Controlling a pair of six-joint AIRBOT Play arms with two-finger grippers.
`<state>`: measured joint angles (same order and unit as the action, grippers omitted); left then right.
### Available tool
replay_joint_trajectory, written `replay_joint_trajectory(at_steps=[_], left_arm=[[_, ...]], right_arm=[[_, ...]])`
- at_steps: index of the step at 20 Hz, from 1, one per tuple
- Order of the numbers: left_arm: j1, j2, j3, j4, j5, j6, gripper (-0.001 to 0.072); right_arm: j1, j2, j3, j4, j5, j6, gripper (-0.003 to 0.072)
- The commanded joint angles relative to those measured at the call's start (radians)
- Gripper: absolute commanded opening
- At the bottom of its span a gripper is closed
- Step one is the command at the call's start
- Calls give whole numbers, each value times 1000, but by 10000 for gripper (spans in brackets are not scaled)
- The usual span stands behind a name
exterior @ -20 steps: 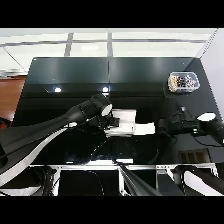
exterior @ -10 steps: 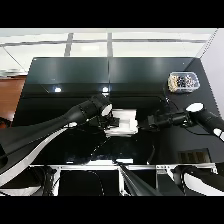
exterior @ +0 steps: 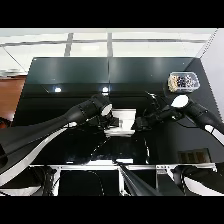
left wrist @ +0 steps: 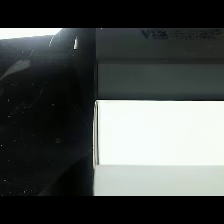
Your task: Fold the box and place the chain.
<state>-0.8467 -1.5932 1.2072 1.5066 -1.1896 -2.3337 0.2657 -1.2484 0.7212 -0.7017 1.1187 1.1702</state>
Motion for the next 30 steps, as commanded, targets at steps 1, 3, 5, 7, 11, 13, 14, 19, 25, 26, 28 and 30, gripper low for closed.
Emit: replay_joint_trajectory(at_steps=[1,3,5,7,11,13,14,19,25,26,28,30], left_arm=[[0,0,0,0,2,0,26],[0,0,0,0,2,0,26],[0,0,0,0,3,0,26],[0,0,0,0,3,0,26],[0,0,0,0,3,0,26],[0,0,0,0,2,0,26],[0,0,0,0,2,0,26],[0,0,0,0,3,0,26],[0,0,0,0,2,0,26],[0,0,0,0,3,0,26],[0,0,0,0,2,0,26],[0,0,0,0,2,0,26]], right_arm=[[69,-1,64,-171,-35,168,297],[105,-1,92,-227,-51,244,298],[148,-2,112,-303,-81,354,297],[196,-4,115,-351,-125,455,297],[295,-24,116,-509,-174,647,186],[332,-34,116,-581,-178,752,186],[344,-36,116,-609,-177,795,187],[377,-49,158,-642,-135,892,188],[430,-151,275,-732,16,986,187],[432,-161,275,-733,23,999,187],[432,-178,275,-733,42,1028,187],[432,-184,275,-731,36,1045,187]])
